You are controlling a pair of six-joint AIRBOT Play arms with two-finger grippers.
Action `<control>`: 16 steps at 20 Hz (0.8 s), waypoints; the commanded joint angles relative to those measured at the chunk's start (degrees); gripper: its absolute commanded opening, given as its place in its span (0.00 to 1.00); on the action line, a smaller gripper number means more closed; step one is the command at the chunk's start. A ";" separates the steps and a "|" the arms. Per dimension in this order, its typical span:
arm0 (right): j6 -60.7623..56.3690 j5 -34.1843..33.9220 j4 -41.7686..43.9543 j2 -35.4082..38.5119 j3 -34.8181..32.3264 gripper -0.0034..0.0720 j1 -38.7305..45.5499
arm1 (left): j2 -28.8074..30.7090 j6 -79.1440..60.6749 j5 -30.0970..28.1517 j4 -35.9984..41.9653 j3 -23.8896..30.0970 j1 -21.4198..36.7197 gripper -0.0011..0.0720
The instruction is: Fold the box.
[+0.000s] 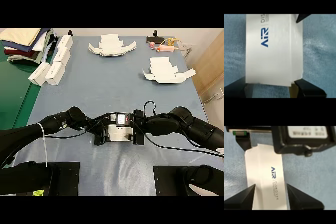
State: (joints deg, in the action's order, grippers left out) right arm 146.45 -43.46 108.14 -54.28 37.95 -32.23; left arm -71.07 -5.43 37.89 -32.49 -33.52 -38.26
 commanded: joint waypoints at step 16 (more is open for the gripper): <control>-0.55 4.13 -0.57 1.73 1.51 0.71 -0.02 | 0.00 -0.13 0.15 -0.07 0.00 0.02 0.73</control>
